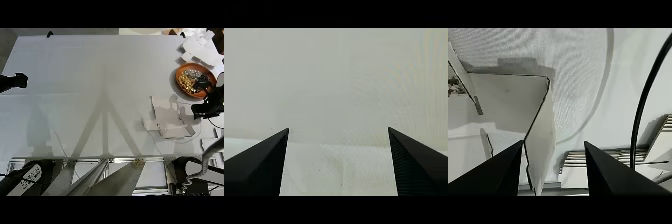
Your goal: Fold the box and place the chain.
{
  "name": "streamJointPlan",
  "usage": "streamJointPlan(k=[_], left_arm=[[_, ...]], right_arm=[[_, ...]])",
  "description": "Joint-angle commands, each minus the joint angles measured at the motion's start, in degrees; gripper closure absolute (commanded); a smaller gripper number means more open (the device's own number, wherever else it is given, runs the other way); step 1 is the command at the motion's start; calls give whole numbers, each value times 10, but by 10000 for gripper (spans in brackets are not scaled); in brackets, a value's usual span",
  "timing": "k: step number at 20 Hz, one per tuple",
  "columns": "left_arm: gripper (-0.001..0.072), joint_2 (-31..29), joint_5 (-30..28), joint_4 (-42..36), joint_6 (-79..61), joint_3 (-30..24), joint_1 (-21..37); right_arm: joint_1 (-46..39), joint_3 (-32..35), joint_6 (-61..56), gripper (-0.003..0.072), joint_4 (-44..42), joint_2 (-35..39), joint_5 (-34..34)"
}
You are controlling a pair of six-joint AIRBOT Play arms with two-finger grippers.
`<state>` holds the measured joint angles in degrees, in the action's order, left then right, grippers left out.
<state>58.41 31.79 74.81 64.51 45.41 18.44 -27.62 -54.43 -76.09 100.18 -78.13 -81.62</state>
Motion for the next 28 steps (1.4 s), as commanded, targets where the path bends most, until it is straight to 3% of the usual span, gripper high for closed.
streamJointPlan(k=[1, 2, 4, 5, 6, 7, 15, 20, 24, 28], left_arm=[[8, 0, 0, 0, 0, 0, 0], [8, 0, 0, 0, 0, 0, 0], [8, 0, 0, 0, 0, 0, 0], [8, 0, 0, 0, 0, 0, 0], [8, 0, 0, 0, 0, 0, 0], [8, 0, 0, 0, 0, 0, 0], [8, 0, 0, 0, 0, 0, 0], [8, 0, 0, 0, 0, 0, 0], [8, 0, 0, 0, 0, 0, 0], [8, 0, 0, 0, 0, 0, 0]], right_arm=[[1, -1, 4, 332, -4, -13, 6], [0, -1, 19, 384, -4, -13, 6], [1, -1, 33, 406, -4, -13, 8], [1, -1, 40, 493, -4, -13, 10], [1, -1, 48, 649, -6, -13, 8], [1, -1, 49, 676, -7, -13, 6], [78, -1, 97, 678, -63, 29, 3], [146, -1, 150, 680, -219, 105, 28], [154, 0, 182, 680, -386, 173, 65], [154, 23, 182, 680, -442, 203, 126]])
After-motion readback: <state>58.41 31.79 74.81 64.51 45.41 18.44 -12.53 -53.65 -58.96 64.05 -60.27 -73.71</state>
